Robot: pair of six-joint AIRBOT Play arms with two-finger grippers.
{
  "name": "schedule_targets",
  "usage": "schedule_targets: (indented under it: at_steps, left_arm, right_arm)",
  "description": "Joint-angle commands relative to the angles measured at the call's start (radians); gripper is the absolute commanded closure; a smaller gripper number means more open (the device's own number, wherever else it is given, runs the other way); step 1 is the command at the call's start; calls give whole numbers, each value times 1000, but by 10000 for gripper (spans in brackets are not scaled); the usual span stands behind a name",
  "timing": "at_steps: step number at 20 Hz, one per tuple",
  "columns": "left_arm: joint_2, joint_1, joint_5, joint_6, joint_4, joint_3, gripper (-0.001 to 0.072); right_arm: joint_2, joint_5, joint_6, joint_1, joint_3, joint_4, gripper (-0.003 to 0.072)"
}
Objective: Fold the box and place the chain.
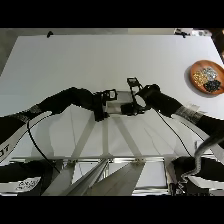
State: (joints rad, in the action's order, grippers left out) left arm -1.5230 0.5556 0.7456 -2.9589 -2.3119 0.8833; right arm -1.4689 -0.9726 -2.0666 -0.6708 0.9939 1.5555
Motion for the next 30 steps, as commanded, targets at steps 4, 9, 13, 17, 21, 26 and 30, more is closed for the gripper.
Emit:
schedule_targets:
  at_steps: [4, 9, 13, 17, 21, 26, 30]
  left_arm:
    - [0, 0, 2, 0, 1, 1, 554]
    - [0, 0, 2, 0, 1, 1, 554]
    - [0, 0, 2, 0, 1, 1, 554]
    - [0, 0, 2, 0, 1, 1, 554]
    - [0, 0, 3, 0, 1, 1, 554]
    - [0, 0, 2, 0, 1, 1, 554]
    - [0, 0, 2, 0, 1, 1, 554]
  right_arm:
    - [-14, -25, -2, 0, 14, 7, 466]
    - [-71, -32, -5, 0, 14, 6, 589]
    - [-72, -33, -5, 0, 14, 8, 672]
    - [-64, -34, -3, 0, 14, 8, 274]
    - [-5, -29, 0, 0, 14, 23, 241]
    - [115, -38, 35, 0, 14, 45, 241]
    - [205, -129, 99, 0, 14, 57, 241]
